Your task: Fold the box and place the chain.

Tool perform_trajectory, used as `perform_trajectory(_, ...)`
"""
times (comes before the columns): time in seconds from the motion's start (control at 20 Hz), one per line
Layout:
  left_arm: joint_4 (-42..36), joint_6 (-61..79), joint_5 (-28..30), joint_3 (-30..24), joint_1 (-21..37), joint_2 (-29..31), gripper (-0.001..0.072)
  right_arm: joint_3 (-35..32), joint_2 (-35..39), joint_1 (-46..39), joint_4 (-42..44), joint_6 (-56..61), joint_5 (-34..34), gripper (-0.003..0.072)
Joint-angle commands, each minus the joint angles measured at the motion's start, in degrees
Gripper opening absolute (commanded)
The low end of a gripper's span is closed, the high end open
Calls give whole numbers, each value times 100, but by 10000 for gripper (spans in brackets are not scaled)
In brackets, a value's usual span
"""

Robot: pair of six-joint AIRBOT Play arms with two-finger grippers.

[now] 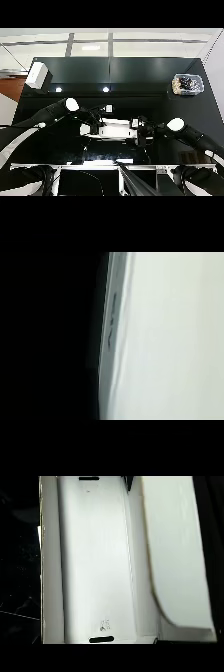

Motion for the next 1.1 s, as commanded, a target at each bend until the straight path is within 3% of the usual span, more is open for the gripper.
perform_trajectory(0.0,-7,-4,52,7,2,-2,23,0,-140,-2,-7,-59,-9,701)
perform_trajectory(1.05,-4,-4,7,7,2,33,23,4,-271,17,-245,238,-249,700)
